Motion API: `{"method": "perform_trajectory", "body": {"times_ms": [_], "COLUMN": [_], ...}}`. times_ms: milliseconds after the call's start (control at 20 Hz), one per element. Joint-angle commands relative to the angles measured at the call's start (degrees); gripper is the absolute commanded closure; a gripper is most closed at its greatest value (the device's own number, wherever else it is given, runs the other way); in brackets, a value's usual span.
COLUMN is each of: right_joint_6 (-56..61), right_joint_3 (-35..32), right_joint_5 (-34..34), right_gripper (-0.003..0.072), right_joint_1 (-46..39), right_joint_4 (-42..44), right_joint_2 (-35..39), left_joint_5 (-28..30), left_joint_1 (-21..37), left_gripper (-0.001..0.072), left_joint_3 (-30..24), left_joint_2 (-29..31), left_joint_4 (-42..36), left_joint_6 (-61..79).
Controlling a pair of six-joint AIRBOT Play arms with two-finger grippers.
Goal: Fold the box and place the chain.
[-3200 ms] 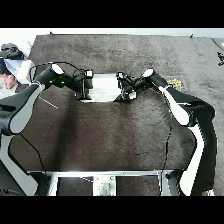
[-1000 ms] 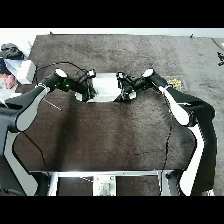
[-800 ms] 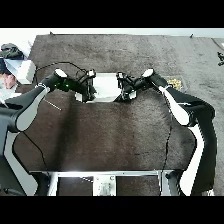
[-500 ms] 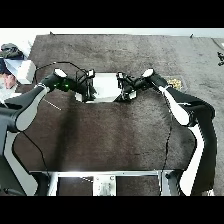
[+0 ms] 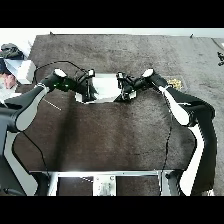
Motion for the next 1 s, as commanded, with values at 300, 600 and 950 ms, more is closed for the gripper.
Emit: {"method": "perform_trajectory", "body": {"times_ms": [300, 600, 950], "right_joint_6": [0.04, 0.04, 0.04], "right_joint_3": [0.04, 0.04, 0.04], "right_joint_5": [-0.09, -0.09, -0.09], "right_gripper": [0.0148, 0.0148, 0.0148], "right_joint_1": [0.04, 0.04, 0.04], "right_joint_4": [0.07, 0.09, 0.07], "right_joint_2": [-0.04, -0.04, -0.04], "left_joint_5": [0.04, 0.17, -0.24], "left_joint_1": [0.04, 0.13, 0.13], "left_gripper": [0.0119, 0.0068, 0.0363], "left_joint_3": [-0.02, 0.00, 0.04], "left_joint_2": [-0.02, 0.00, 0.07], "left_joint_4": [-1.03, -0.90, 2.10], "left_joint_6": [0.09, 1.11, 1.05]}}
